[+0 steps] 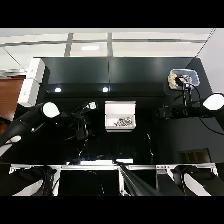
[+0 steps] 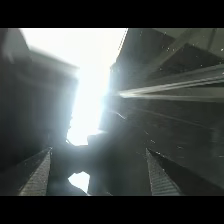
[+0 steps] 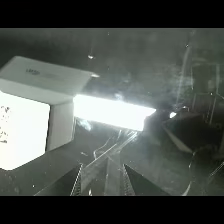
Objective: Fold the box and place the chain.
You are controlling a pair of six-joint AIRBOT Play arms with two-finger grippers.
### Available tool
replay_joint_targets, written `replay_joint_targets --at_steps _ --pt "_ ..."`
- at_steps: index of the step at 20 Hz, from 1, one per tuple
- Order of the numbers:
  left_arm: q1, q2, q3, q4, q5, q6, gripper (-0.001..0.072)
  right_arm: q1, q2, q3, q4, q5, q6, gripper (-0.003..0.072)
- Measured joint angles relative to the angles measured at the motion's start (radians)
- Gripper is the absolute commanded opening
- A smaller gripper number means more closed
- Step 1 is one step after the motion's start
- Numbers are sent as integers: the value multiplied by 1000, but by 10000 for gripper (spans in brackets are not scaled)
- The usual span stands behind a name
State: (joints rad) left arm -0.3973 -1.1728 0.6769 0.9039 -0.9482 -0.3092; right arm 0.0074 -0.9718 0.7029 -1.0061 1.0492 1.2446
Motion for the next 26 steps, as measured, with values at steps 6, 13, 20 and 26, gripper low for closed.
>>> replay_joint_targets --at_steps 6,13,20,26 --pt "42 -182 106 -156 -11 319 708 33 0 0 -1 15 0 317" --pt "16 -285 138 -249 12 398 708 42 0 0 -14 19 0 317" --pt "-27 -314 143 -282 48 411 707 43 0 0 -26 16 0 317" --pt "-42 -317 143 -291 60 415 653 43 0 0 -29 3 0 317"
